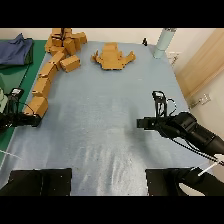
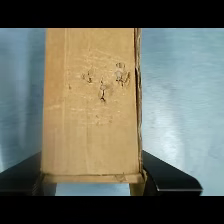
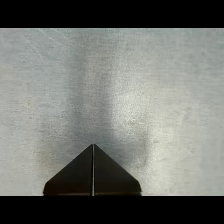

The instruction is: Fold the box.

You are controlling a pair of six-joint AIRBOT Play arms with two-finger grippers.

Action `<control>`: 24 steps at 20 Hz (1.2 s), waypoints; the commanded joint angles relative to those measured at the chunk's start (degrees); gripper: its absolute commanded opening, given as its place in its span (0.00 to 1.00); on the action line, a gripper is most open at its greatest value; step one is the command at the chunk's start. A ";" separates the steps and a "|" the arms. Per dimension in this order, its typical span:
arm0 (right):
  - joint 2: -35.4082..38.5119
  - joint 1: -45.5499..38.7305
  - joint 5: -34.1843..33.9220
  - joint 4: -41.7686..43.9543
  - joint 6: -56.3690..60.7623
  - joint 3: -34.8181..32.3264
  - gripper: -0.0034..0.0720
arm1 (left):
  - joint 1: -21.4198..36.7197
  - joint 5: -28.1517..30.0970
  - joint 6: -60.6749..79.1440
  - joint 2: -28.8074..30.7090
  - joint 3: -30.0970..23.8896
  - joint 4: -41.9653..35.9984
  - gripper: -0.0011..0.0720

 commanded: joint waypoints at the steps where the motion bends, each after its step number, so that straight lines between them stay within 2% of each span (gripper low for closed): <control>1: -0.02 -0.02 0.46 -0.37 -0.04 0.02 0.05 | 1.86 6.73 0.00 -1.62 -0.66 -1.68 0.59; 8: -0.02 -0.02 1.05 -0.52 -0.04 0.02 0.05 | -4.55 17.62 -0.09 -10.58 -0.35 -4.00 0.59; 14: -0.02 -0.02 1.05 -0.50 -0.04 0.04 0.05 | -5.01 23.21 -0.07 -11.43 -0.35 -4.87 0.59; 22: -0.02 0.00 1.07 -0.46 -0.02 0.04 0.05 | -5.01 23.50 -0.09 -11.43 -0.37 -4.90 0.59; 24: -0.02 0.02 1.07 -0.28 -0.04 0.04 0.05 | -5.01 21.94 -0.07 -11.43 -0.37 -4.90 0.59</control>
